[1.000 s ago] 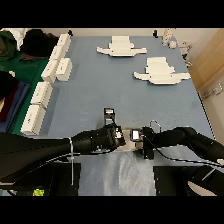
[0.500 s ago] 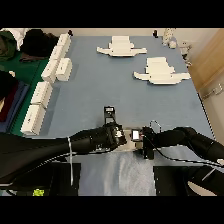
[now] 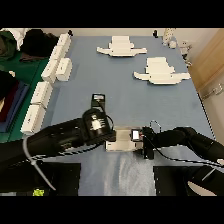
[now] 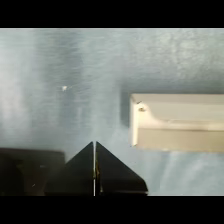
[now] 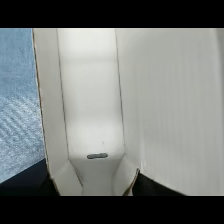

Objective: Fold the box.

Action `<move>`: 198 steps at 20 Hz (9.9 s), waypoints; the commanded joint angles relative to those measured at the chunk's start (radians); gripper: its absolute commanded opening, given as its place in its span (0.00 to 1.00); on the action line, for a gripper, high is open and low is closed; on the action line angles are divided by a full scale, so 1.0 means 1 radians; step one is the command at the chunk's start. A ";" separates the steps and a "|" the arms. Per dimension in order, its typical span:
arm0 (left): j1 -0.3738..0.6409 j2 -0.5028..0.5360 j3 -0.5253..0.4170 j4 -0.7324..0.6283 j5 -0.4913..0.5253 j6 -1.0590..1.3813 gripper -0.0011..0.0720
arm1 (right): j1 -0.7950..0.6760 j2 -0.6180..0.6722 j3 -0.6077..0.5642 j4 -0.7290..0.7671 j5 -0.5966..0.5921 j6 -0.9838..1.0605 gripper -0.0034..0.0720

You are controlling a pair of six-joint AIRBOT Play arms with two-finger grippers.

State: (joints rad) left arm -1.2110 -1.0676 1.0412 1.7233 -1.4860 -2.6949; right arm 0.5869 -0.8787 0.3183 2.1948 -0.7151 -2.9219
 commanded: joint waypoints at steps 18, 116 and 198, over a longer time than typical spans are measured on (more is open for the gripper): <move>0.666 0.381 -0.496 -0.720 0.494 2.214 0.99 | 0.000 0.000 0.000 0.000 0.000 0.000 0.72; 0.476 0.026 -0.669 -1.170 0.953 2.774 0.83 | 0.000 0.049 0.047 -0.155 -0.150 0.208 1.00; 0.475 0.026 -0.669 -1.174 0.997 2.776 0.37 | -0.018 0.256 0.239 -0.307 -0.600 0.848 0.84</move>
State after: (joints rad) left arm -0.7368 -1.0424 0.3717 0.5491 -0.4873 0.0814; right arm 0.5694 -0.6483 0.5812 1.9800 -1.1858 -1.8709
